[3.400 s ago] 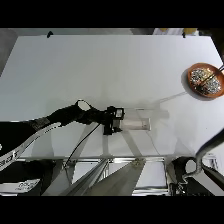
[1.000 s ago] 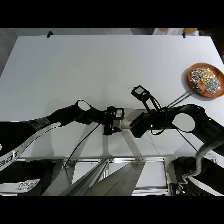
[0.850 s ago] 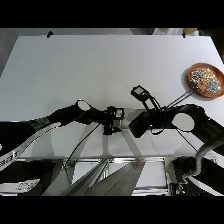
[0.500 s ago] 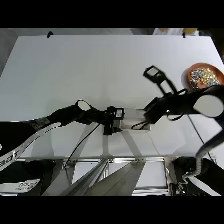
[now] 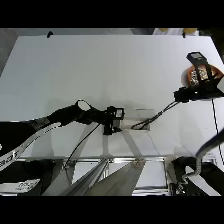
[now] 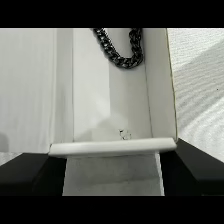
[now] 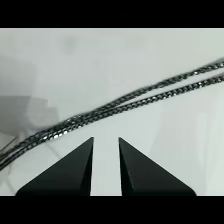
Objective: Fold the box and place the chain.
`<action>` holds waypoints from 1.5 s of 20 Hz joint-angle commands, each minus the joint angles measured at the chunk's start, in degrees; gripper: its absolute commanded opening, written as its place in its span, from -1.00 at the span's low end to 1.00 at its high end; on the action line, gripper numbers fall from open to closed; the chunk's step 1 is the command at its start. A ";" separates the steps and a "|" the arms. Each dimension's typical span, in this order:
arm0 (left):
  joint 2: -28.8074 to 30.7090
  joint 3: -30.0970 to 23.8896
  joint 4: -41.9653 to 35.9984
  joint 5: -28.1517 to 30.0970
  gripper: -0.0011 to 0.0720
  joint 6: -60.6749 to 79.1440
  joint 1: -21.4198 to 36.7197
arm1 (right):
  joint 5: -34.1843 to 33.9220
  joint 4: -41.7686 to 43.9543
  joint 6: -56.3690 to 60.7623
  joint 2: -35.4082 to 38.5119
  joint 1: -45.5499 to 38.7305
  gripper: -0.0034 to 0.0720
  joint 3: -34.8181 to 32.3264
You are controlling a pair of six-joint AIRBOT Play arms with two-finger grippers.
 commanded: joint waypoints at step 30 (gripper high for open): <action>0.04 0.07 0.02 0.00 -0.12 0.00 0.02 | -14.51 2.32 6.32 -26.05 -8.52 -0.49 -1.73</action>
